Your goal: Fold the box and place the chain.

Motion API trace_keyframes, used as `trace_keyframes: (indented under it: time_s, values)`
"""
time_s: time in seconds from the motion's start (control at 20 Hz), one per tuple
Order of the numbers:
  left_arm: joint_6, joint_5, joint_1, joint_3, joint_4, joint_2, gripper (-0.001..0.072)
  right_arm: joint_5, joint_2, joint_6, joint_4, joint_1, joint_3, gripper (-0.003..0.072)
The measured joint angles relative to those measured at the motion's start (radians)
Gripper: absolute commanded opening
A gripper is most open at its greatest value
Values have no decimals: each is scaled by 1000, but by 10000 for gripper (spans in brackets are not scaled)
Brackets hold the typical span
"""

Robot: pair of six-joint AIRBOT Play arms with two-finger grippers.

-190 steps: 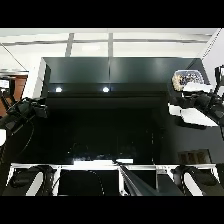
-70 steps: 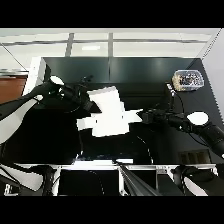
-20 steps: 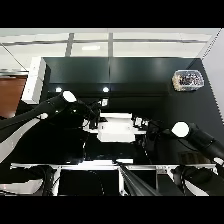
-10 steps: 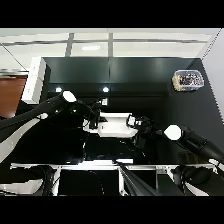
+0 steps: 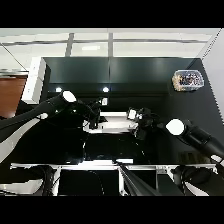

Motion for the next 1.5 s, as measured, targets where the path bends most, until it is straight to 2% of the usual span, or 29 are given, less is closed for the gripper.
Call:
trace_keyframes:
  time_s: [0.25,0.55,1.0,1.5]
  values:
    - [0,-1,0,0,-1,0,28,55,-10,-181,128,-62,3,708]
    - [3,-2,0,0,-2,0,28,105,-94,-391,291,-82,3,708]
    - [3,-3,0,0,-5,0,28,137,-208,-522,315,-85,4,707]
    - [1,-2,0,0,-5,0,28,129,-241,-542,319,-81,3,707]
